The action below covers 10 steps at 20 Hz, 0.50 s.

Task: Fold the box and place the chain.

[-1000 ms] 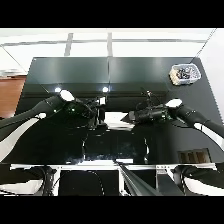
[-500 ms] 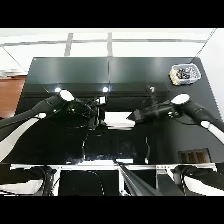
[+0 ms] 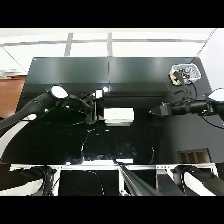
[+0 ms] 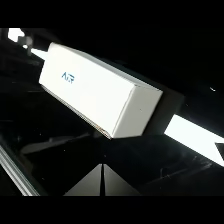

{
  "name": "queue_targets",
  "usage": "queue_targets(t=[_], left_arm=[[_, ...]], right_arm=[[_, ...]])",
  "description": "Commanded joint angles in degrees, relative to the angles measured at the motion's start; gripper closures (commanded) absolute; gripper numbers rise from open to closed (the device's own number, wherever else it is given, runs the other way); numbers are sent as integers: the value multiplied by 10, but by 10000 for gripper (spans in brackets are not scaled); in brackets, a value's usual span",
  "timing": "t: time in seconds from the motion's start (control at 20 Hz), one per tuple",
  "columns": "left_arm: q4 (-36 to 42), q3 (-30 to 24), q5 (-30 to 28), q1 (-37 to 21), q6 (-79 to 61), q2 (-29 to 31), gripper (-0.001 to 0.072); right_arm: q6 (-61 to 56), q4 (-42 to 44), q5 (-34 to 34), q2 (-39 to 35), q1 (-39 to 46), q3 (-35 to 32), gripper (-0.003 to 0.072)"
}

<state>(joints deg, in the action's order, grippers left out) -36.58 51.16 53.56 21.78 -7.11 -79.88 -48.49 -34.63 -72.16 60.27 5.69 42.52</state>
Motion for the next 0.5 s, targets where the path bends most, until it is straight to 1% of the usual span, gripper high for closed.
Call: queue_targets(t=[0.0,0.1,0.2,0.35,0.45], left_arm=[[0,5,28,-4,2,35,-3],[61,17,13,12,0,37,-1],[111,39,-21,42,0,19,0],[116,95,-25,87,31,-51,0],[115,129,-24,101,76,-96,0]], right_arm=[[-9,-19,-22,-14,37,1,673],[-8,-19,-19,-14,35,1,673],[-8,-19,-11,-14,35,0,673],[-8,-18,9,-14,35,0,673],[-8,-19,6,-14,35,0,673]])
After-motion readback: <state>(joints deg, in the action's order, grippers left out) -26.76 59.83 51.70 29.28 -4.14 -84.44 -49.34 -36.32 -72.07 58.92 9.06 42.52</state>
